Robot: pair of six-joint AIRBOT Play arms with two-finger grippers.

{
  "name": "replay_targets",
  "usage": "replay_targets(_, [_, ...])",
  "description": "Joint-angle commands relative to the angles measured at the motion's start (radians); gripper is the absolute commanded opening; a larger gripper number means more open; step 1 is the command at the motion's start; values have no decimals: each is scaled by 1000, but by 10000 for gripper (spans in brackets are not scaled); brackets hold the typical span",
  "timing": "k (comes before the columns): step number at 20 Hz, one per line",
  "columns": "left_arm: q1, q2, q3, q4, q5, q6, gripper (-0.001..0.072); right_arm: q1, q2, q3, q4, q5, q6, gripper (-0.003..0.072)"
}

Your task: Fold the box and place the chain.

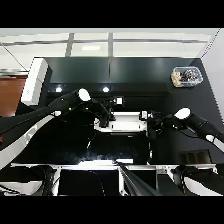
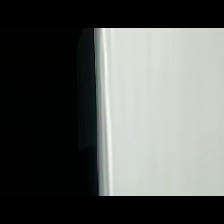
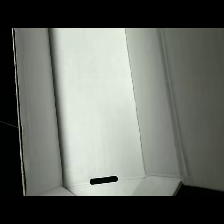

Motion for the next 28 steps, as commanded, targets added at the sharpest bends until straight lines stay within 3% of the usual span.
replay_targets(1, [0,0,0,0,0,0,26,0,0,0,0,-2,0,670])
replay_targets(2, [0,0,0,0,0,0,26,0,0,0,-1,-2,0,605])
replay_targets(3, [0,0,0,0,0,0,26,0,0,0,0,-2,0,478])
replay_targets(8, [0,1,1,0,-1,-2,30,0,0,0,0,-3,0,478])
replay_targets(9, [0,7,3,2,-3,-10,58,0,0,0,0,-3,0,478])
replay_targets(13, [7,89,8,153,-13,-199,570,0,0,0,0,-3,1,478])
replay_targets(15, [24,156,8,269,-51,-359,601,0,0,0,0,-3,1,478])
replay_targets(18, [58,254,7,373,-174,-580,581,0,0,0,0,-3,1,478])
replay_targets(19, [67,278,7,381,-220,-650,466,0,0,0,0,-3,1,477])
replay_targets(21, [75,307,6,372,-338,-782,23,0,0,0,0,-2,0,477])
replay_targets(23, [65,309,-25,226,-416,-821,24,0,0,0,0,-2,0,476])
replay_targets(24, [50,308,-61,111,-397,-807,23,0,0,0,0,-2,0,425])
replay_targets(26, [17,307,-134,-87,-298,-731,24,0,0,0,0,-2,0,415])
replay_targets(28, [11,307,-184,-284,-116,-661,24,0,0,0,0,-2,0,397])
